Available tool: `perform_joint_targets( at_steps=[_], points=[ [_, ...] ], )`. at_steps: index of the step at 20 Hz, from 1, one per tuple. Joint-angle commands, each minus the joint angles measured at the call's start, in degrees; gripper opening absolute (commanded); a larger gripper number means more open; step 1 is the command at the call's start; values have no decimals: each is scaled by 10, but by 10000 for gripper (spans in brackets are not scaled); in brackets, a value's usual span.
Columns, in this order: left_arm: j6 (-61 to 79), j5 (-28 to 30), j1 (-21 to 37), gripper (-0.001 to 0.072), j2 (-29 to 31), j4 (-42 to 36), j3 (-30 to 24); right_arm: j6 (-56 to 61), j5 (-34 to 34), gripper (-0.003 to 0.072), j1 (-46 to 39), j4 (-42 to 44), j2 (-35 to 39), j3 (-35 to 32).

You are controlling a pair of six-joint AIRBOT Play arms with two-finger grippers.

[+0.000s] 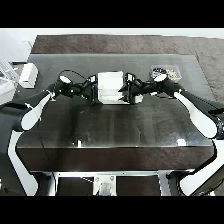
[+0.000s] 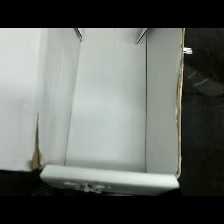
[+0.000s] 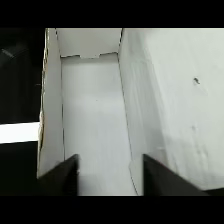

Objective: Fold the box and place the chain.

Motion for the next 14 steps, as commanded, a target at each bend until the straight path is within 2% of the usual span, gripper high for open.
perform_joint_targets(
  at_steps=[1,3,4,5,10,14],
  points=[
    [0,0,0,519,0,0,0,16,54,220,-12,0,15,0],
    [0,0,0,519,0,0,0,47,96,196,-27,-4,32,0],
    [0,0,0,519,0,0,0,53,115,87,-35,-18,42,0],
    [0,0,0,519,0,0,0,68,131,9,-43,-25,55,0],
    [0,0,0,519,0,0,0,162,121,6,-93,-24,112,0],
    [0,0,0,519,0,0,0,480,74,6,-157,-33,122,-3]
  ],
)
